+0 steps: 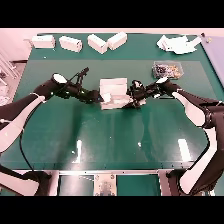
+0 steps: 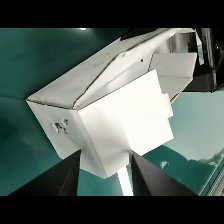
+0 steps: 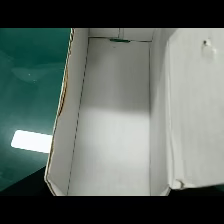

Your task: Fold the box and place the chain.

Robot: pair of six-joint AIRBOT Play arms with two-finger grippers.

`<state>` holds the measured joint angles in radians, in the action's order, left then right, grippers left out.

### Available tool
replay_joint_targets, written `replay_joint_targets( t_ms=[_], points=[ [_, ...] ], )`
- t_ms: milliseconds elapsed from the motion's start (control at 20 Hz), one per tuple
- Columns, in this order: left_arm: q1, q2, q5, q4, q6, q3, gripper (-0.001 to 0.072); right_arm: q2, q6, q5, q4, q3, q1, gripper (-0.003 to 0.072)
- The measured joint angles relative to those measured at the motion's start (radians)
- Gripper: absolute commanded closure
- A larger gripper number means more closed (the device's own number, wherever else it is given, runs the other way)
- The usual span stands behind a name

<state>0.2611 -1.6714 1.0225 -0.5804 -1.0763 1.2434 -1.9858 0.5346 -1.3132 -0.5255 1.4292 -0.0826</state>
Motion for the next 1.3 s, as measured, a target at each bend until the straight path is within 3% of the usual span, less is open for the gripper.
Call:
replay_joint_targets(
  t_ms=[850,1300],
  points=[
    [0.055,0.002,-0.067,-0.043,-0.135,0.033,0.0334,0.000,0.000,0.000,-0.002,0.000,0.000,0.0107],
    [0.059,0.000,-0.073,-0.186,-0.265,0.033,0.0333,0.000,0.000,0.000,0.002,0.000,-0.002,0.0108]
  ],
)
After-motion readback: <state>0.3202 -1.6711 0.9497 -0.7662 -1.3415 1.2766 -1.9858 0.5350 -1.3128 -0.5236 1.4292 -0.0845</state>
